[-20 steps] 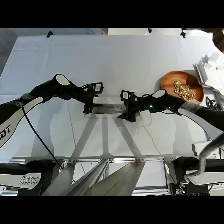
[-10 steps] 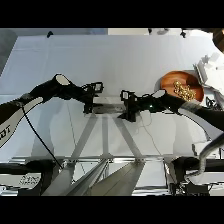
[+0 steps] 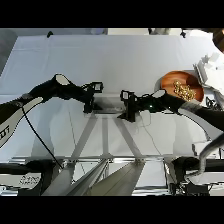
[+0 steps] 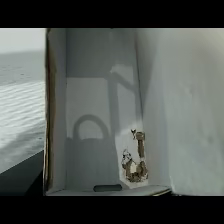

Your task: Fold the box and place the chain.

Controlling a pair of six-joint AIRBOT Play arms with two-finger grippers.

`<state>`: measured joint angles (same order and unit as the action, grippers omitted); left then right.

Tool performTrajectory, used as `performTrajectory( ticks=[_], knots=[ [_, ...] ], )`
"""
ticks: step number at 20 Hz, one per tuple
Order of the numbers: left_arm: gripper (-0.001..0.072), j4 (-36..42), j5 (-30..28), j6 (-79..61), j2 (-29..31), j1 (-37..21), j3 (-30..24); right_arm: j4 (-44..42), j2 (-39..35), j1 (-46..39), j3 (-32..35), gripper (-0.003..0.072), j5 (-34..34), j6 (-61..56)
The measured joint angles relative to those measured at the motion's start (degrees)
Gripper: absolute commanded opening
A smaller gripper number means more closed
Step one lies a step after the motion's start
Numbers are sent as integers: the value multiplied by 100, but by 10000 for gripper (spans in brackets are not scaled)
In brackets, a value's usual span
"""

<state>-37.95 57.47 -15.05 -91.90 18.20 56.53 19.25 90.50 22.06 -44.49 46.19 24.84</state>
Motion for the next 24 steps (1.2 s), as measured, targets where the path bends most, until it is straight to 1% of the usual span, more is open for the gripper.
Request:
performTrajectory(
  ticks=[5,11,12,13,15,16,18,20,22,24],
  knots=[
    [580,-13,61,4,151,-201,0,-9,0,-2,-2,380,-33,-39],
    [577,-166,575,297,651,-745,0,-4,0,-2,-2,380,-28,-37],
    [529,-295,640,481,758,-809,0,-2,0,-2,-2,380,-28,-37],
    [393,-479,680,684,863,-848,0,-2,0,-2,-2,380,-26,-35],
    [76,-999,734,1226,1106,-874,0,-2,0,-2,-2,380,-26,-35],
    [6,-1300,739,1578,1233,-868,-2,-2,0,-2,-2,380,-26,-35],
    [7,-1738,887,2317,1460,-800,0,0,0,-2,-2,380,-26,-35],
    [7,-1908,1202,2865,1606,-640,-11,0,0,-2,-2,380,-24,-33],
    [4,-1792,1464,3167,1670,-385,-74,0,0,-2,-2,380,-24,-33],
    [3,-1582,1495,3283,1665,-85,-160,0,0,-2,-2,380,-24,-33]
  ],
)
